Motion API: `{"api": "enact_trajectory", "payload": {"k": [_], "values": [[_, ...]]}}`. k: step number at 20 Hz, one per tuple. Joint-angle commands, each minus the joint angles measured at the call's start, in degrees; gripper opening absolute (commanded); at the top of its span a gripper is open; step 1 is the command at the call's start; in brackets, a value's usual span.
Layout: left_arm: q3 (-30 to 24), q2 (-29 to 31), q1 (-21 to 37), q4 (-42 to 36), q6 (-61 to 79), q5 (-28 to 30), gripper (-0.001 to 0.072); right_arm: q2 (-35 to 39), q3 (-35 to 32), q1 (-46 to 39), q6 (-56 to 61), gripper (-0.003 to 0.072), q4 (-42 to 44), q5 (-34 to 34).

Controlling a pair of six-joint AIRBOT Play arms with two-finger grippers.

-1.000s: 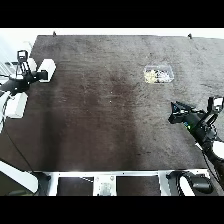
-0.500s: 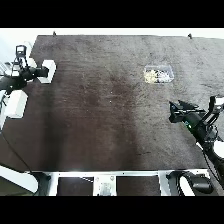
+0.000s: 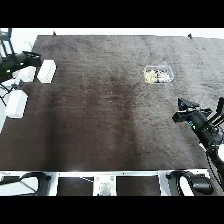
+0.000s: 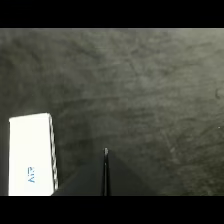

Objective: Fold the box and place the chain.

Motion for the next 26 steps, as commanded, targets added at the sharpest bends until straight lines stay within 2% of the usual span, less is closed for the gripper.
{"api": "enact_trajectory", "payload": {"k": [1,5,9,12,14,18,20,22,26], "values": [[-9.5,13.7,0.0,-6.4,9.0,3.8,0.0013,0.6,0.1,0.0,0.0,0.0013,0.0,0.0],[-25.5,29.5,0.0,-12.8,20.3,6.2,0.0013,1.3,0.1,0.0,0.0,0.0012,0.0,0.0],[-43.6,45.4,0.0,-22.9,30.5,7.2,0.0013,4.2,0.1,0.0,0.0,0.0011,-0.7,0.0],[-56.2,55.9,0.0,-24.2,31.1,7.3,0.0013,5.5,0.1,0.0,0.0,0.001,-0.7,0.0],[-62.7,61.9,0.0,-24.5,31.1,7.8,0.0013,5.5,0.0,0.0,0.0,0.001,-2.5,0.0],[-70.0,69.6,0.0,-27.0,30.4,6.8,0.0013,5.6,0.0,0.0,0.0,0.001,-5.6,0.0],[-71.4,69.6,0.0,-27.0,29.7,4.6,0.0013,5.6,0.0,0.0,0.0,0.001,-5.8,0.0],[-72.3,69.7,0.0,-27.1,29.0,3.4,0.0013,5.6,0.0,0.0,0.0,0.001,-9.7,0.0],[-73.1,69.6,0.0,-26.8,28.7,4.7,0.0015,5.6,0.0,0.0,0.0,0.0012,-12.1,0.0]]}}
